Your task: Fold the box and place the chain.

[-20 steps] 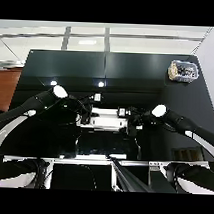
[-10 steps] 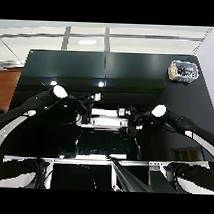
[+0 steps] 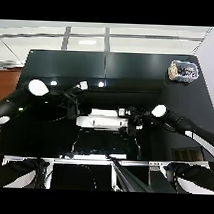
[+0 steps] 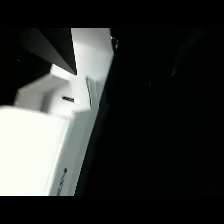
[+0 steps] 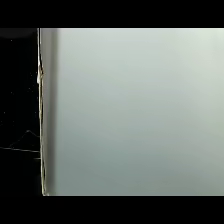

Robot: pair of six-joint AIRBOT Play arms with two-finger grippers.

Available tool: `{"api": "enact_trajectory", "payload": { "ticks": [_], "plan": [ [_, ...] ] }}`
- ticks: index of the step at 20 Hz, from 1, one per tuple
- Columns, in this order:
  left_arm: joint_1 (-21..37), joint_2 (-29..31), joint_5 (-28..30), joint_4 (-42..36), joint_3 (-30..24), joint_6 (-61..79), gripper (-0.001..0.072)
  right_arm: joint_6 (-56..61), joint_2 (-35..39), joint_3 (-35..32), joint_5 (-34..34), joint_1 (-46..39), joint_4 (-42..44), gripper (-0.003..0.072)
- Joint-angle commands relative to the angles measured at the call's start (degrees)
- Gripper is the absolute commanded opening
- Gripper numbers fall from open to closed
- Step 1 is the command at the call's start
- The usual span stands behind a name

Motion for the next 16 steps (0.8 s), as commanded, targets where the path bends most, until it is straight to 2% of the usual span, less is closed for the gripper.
{"api": "enact_trajectory", "payload": {
  "ticks": [1, 2, 3, 5, 6, 8, 10, 12, 13, 14, 16],
  "plan": [
    [3.1, 6.0, -13.4, 1.9, 0.0, -8.9, 0.0491, -0.1, 0.0, 0.0, 0.3, 0.1, -0.1, 0.0245],
    [2.9, 6.0, -16.0, 0.2, -0.2, -10.6, 0.0244, -0.2, 0.0, 0.0, 0.3, 0.1, -0.1, 0.0245],
    [2.3, 5.8, -17.5, -3.5, -0.9, -11.1, 0.0028, -0.2, 0.0, 0.0, 0.3, 0.1, -0.1, 0.0245],
    [0.0, 5.2, -17.4, -12.4, -3.0, -11.0, 0.0027, -0.1, 0.0, 0.0, 0.3, 0.1, -0.1, 0.0245],
    [-1.7, 4.8, -15.1, -16.2, -4.0, -11.0, 0.0027, -0.1, 0.0, 0.0, 0.3, 0.1, -0.1, 0.0245],
    [-5.4, 4.0, -5.9, -20.7, -5.4, -10.9, 0.0026, -0.1, 0.0, 0.0, 0.2, 0.1, -0.1, 0.0246],
    [-8.0, 2.9, 6.6, -21.8, -5.4, -10.9, 0.0027, -0.1, 0.0, 0.0, 0.2, 0.1, -0.1, 0.0246],
    [-9.2, 1.0, 18.8, -21.4, -5.2, -10.7, 0.0027, -0.1, 0.0, 0.0, 0.2, 0.1, -0.1, 0.0246],
    [-9.6, -0.4, 22.8, -19.1, -4.7, -10.7, 0.0027, -0.1, 0.0, 0.0, 0.2, 0.1, -0.1, 0.0246],
    [-9.5, -2.1, 23.8, -16.2, -3.8, -10.9, 0.0027, -0.2, 0.0, 0.0, 0.2, 0.1, -0.1, 0.0246],
    [-9.2, -5.7, 21.0, -11.8, -2.1, -12.3, 0.0027, -0.2, 0.0, 0.0, 0.2, 0.1, -0.1, 0.0246]
  ]
}}
